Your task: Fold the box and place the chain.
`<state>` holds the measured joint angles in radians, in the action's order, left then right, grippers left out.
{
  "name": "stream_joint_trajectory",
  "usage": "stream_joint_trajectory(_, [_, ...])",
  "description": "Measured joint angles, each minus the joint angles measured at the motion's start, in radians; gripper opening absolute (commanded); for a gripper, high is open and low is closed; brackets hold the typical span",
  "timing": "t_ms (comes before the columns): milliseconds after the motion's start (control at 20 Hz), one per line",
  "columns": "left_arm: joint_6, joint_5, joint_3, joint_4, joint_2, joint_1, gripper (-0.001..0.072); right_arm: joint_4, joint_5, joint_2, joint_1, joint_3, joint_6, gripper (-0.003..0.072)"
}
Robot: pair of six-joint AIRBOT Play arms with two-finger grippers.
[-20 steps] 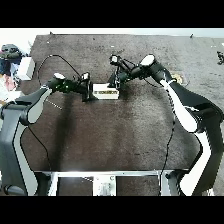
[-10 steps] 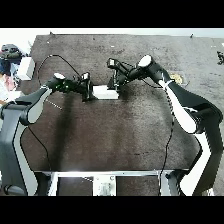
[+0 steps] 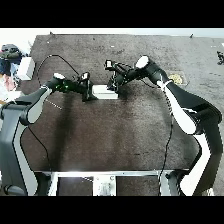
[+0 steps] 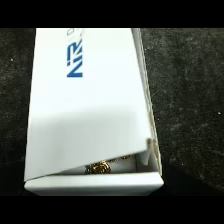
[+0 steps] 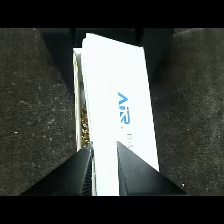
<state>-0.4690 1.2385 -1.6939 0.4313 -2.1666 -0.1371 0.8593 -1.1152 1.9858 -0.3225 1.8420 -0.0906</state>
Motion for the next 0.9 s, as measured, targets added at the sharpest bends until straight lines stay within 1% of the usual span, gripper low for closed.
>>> stream_joint_trajectory(200, [-0.001,0.0,0.0,0.0,0.0,0.0,0.0288,0.005,0.034,-0.021,0.0,0.0,-0.006,0.0152])
stream_joint_trajectory(400, [-0.001,0.002,0.0,0.001,0.0,0.0,0.0287,0.008,0.039,-0.025,0.0,0.0,-0.01,0.0152])
stream_joint_trajectory(600, [-0.001,0.004,0.0,0.001,0.0,0.0,0.0288,0.016,0.037,-0.019,0.0,0.0,-0.01,0.0152])
stream_joint_trajectory(900, [-0.003,0.012,0.0,0.005,0.0,0.0,0.0287,0.029,0.0,-0.01,-0.005,-0.009,-0.015,0.0152])
